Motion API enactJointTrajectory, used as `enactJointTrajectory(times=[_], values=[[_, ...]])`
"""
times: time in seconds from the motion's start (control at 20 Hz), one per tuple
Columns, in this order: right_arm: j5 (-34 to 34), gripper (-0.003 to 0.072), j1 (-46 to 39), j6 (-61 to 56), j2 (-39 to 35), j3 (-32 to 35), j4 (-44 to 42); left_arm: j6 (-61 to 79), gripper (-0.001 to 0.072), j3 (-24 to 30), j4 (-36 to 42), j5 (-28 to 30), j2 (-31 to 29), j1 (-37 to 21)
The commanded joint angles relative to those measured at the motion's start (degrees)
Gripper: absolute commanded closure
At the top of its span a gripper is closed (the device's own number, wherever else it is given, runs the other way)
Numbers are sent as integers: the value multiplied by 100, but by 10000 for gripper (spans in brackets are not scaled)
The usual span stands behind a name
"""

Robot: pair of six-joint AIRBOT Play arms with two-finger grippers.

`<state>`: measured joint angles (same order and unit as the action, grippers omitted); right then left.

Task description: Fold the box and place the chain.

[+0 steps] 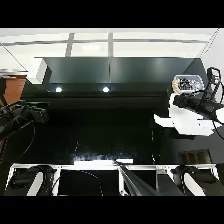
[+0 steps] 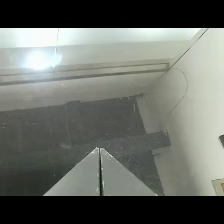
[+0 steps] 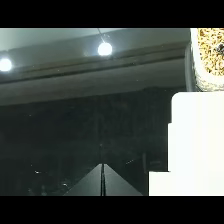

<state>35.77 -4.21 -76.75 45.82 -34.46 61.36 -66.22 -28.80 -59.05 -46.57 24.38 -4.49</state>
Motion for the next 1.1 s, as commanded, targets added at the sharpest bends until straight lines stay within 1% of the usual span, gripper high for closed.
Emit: enactJointTrajectory(times=[0.0, 0.75, 0.95, 1.05], values=[[2, 676, 2, 0, -2, 0, -2, 0, 682, 0, -2, 2, -7, 0], [-11, 676, 2, 0, -2, 0, -7, 0, 681, 0, 0, 4, -7, 2], [-581, 676, 2, -2, -2, 0, -442, 0, 682, 2, -2, 144, -4, 4], [-946, 676, 2, -2, -2, 0, -570, -2, 681, 15, 2, 461, 74, 7]])
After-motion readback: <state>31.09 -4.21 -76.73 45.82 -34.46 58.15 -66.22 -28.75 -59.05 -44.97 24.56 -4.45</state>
